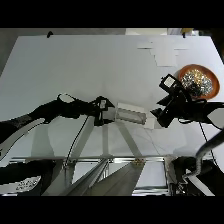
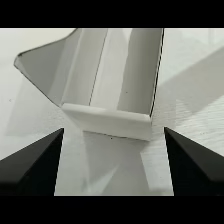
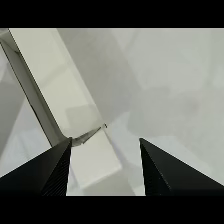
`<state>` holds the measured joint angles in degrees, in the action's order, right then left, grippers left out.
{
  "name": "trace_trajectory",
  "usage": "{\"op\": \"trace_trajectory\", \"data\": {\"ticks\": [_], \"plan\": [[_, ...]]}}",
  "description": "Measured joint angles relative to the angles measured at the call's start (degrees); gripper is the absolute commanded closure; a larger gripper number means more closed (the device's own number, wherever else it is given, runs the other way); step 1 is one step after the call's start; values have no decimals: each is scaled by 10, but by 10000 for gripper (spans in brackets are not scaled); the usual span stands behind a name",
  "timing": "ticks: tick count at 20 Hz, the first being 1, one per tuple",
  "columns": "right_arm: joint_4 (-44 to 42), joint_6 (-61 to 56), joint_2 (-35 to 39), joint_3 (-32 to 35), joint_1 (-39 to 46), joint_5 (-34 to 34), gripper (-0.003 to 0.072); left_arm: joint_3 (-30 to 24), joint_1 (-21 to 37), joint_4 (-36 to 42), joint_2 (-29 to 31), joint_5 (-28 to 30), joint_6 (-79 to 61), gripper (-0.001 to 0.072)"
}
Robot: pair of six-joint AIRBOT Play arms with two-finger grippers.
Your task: Fold the box and place the chain.
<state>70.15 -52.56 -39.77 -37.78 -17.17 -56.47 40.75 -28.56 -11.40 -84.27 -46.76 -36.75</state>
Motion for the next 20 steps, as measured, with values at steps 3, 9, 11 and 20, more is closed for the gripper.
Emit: {"op": "trace_trajectory", "data": {"ticks": [3, 9, 11, 20], "plan": [[-3, -1, 0, 0, 0, 0, 258, 16, -1, -3, -14, -9, -3, 5], [-5, -1, 0, 0, 0, 0, 258, 30, -9, -11, -47, -33, -16, 5], [-5, -1, 0, 0, 0, 0, 258, 32, -16, -11, -50, -37, -30, 6], [-5, -1, 0, 0, 0, 0, 258, 34, -26, -6, -63, -64, -22, 10]]}}
